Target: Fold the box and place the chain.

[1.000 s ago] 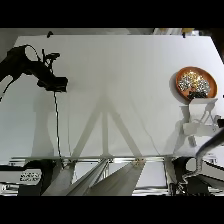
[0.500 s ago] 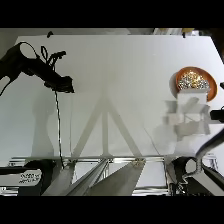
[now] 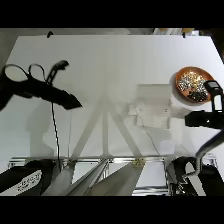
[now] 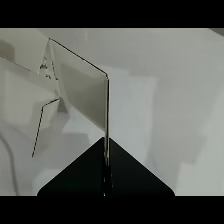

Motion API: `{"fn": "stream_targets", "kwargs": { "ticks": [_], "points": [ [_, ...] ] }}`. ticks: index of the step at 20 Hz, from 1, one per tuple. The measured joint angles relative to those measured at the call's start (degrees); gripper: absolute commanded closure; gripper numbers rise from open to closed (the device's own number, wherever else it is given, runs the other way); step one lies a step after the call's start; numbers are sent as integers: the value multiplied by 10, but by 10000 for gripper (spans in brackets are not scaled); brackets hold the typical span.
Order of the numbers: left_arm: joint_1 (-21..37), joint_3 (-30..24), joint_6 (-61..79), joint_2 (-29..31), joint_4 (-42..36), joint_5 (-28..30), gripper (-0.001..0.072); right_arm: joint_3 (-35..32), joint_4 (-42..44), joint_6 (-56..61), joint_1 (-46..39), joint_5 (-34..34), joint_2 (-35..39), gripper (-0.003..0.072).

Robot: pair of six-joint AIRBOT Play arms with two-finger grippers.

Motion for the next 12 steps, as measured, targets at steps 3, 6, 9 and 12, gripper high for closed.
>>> {"fn": "stream_targets", "kwargs": {
  "ticks": [3,6,9,12],
  "points": [
    [-50,-37,101,1,-63,50,138,-9,41,2,50,22,6,671],
    [-99,-51,179,-13,-115,111,138,-12,75,4,84,51,-14,671],
    [-126,-56,252,-47,-184,134,137,-14,104,1,97,71,-41,671],
    [-136,-57,310,-91,-238,125,137,-14,120,-5,103,79,-66,670]
  ]
}}
